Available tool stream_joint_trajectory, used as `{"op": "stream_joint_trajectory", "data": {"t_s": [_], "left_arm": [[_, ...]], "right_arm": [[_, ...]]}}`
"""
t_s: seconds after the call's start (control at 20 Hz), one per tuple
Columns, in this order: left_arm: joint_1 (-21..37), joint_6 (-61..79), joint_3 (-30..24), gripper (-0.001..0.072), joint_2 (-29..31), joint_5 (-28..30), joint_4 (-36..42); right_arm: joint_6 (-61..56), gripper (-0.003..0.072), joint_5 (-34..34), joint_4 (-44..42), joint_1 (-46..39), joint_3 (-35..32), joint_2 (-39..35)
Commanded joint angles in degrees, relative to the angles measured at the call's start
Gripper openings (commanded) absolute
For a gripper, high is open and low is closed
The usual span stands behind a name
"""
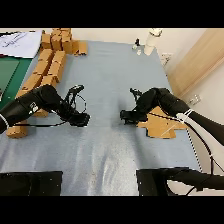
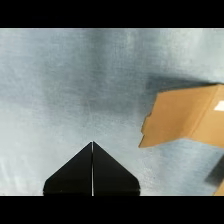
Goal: Fold the box.
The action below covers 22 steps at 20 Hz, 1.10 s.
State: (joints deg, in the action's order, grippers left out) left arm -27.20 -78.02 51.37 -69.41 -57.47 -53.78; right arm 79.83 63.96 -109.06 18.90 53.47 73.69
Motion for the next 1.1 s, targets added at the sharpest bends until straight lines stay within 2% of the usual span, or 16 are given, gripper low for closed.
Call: {"op": "stream_joint_trajectory", "data": {"t_s": [0.0, 0.15, 0.2, 0.3, 0.35, 0.4, 0.45, 0.5, 0.55, 0.6, 0.65, 0.8, 0.95, 1.05], "left_arm": [[0.0, 0.0, 0.0, 0.0013, 0.0, 0.0, 0.0], [0.0, 0.0, 0.0, 0.0013, 0.0, 0.5, 0.0], [0.0, 0.0, 0.0, 0.0013, 0.0, 1.4, 0.0], [0.0, 0.0, 0.0, 0.0013, 0.0, 2.5, 0.0], [0.0, 0.0, 0.0, 0.0013, 0.0, 3.1, 0.0], [0.0, 0.0, 0.0, 0.0013, 0.0, 3.6, 0.0], [0.0, 0.1, 0.0, 0.0013, 0.0, 3.5, 0.0], [0.0, 0.3, 0.0, 0.0013, 0.0, 3.5, 0.0], [0.0, 0.5, 0.0, 0.0013, 0.0, 3.6, 0.0], [0.0, 0.5, 0.0, 0.0013, 0.0, 4.2, 0.0], [0.0, 0.5, 0.0, 0.0013, 0.0, 5.1, 0.0], [0.0, 0.4, 0.0, 0.0013, 0.0, 6.6, 0.2], [0.0, 0.4, 0.0, 0.0014, 0.0, 5.4, 1.7], [0.0, 0.4, 0.0, 0.0014, 0.0, 5.0, 2.5]], "right_arm": [[-6.3, 0.0006, -1.4, -2.4, 0.0, 0.0, 0.0], [-4.6, 0.0006, 3.2, -3.3, 0.6, 0.0, 0.6], [-3.6, 0.0006, 2.9, -2.9, 0.6, 0.0, 0.9], [-3.3, 0.0006, 1.6, 2.8, -1.4, 1.3, 0.9], [-3.3, 0.0008, 3.8, 8.4, -3.8, 3.4, 0.8], [-3.8, 0.0121, 7.3, 14.3, -6.8, 6.1, 0.8], [-3.9, 0.0278, 12.0, 20.1, -10.8, 9.7, 0.8], [-3.5, 0.0381, 16.0, 24.6, -15.0, 13.1, 0.8], [-2.3, 0.0457, 20.2, 28.3, -19.8, 16.6, 0.8], [-1.1, 0.0482, 22.9, 30.1, -24.6, 19.1, 0.8], [0.1, 0.052, 24.1, 30.4, -30.1, 20.8, 0.8], [6.0, 0.052, 21.6, 27.5, -44.2, 20.8, 1.3], [16.7, 0.052, 20.4, 17.0, -55.5, 19.8, 3.1], [21.4, 0.0521, 19.2, 10.6, -60.0, 19.4, 5.4]]}}
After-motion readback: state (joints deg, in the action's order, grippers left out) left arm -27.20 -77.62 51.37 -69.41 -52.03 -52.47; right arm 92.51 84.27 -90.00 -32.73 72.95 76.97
